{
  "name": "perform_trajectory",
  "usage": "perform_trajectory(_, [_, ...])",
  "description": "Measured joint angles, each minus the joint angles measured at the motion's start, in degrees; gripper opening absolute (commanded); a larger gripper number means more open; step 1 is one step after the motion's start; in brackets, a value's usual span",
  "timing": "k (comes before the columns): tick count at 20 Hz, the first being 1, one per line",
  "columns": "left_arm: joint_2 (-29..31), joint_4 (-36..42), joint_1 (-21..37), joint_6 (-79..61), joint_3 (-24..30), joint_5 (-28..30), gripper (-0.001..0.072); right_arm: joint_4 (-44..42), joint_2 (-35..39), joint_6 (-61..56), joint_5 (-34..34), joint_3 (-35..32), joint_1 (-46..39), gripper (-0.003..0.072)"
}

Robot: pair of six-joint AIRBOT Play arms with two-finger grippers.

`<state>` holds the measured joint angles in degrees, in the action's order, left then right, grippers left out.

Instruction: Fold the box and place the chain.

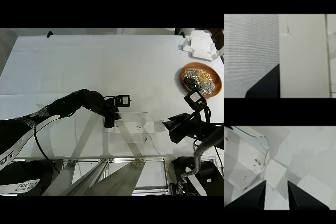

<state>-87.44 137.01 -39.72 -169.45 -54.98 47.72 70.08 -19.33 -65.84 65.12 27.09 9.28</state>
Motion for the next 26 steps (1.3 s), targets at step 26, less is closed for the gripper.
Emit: perform_trajectory(26, [0.0,1.4,0.0,0.2,0.0,-1.9,0.0009,0.2,0.0,0.4,0.0,0.0,0.0,0.0271])
